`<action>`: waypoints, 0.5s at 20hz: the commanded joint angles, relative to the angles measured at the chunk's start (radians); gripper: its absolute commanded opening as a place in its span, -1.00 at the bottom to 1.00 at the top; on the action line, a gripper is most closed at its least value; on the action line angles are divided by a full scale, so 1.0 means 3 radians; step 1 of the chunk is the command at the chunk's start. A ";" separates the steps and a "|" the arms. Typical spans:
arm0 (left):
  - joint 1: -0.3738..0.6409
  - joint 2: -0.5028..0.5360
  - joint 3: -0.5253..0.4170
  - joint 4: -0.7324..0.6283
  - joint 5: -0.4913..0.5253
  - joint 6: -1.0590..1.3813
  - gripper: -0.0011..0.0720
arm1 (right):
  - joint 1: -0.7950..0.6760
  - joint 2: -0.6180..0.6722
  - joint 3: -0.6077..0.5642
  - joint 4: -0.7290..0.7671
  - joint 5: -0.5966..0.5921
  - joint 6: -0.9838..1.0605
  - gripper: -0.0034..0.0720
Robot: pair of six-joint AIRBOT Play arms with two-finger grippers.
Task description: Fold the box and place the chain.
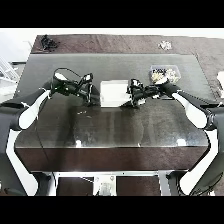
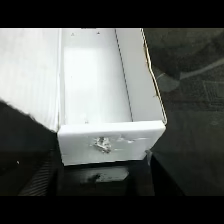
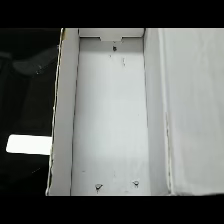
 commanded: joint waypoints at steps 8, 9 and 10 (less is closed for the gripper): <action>-0.0001 0.0000 0.0004 -0.0141 0.0155 0.0037 1.00 | -0.0001 0.0001 -0.0001 0.0000 0.0000 0.0000 0.63; 0.0000 0.0000 0.0004 -0.0103 0.0181 0.0053 1.00 | -0.0001 0.0001 -0.0001 -0.0001 0.0000 0.0000 0.62; 0.0006 0.0000 0.0004 -0.0081 0.0184 0.0086 1.00 | -0.0001 0.0001 -0.0001 0.0000 0.0000 0.0000 0.63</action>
